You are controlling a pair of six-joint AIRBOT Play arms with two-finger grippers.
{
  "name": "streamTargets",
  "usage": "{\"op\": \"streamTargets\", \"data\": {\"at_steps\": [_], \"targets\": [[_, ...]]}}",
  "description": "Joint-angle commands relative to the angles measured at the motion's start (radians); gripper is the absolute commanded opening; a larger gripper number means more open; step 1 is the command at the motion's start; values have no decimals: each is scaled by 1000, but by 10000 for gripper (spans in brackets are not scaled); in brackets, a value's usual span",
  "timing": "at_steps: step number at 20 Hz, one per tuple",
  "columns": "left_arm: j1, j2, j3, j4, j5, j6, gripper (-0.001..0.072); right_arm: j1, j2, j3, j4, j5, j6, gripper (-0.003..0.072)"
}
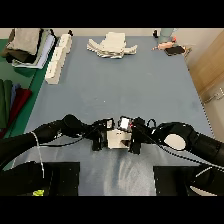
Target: Fold the box.
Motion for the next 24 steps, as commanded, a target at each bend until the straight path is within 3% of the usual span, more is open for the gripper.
{"op": "streamTargets", "data": {"at_steps": [1, 7, 9, 10, 18, 24], "targets": [[0, 0, 0, 0, 0, 0, 524, 2, 2, -2, 0, 24, -84, 545], [0, 0, 0, 0, 1, 0, 525, 3, -13, -3, -41, 40, -142, 545], [0, 0, 0, 0, 1, 0, 525, 3, -32, -3, -72, 14, -166, 657], [0, 0, 0, 0, 0, 0, 525, 3, -36, -2, -71, -3, -192, 663], [0, 0, 0, 0, 0, 0, 525, 7, -23, -5, -26, -28, -226, 660], [0, 0, 0, 0, 0, 0, 525, 99, 48, -85, -132, -157, -117, 660]]}}
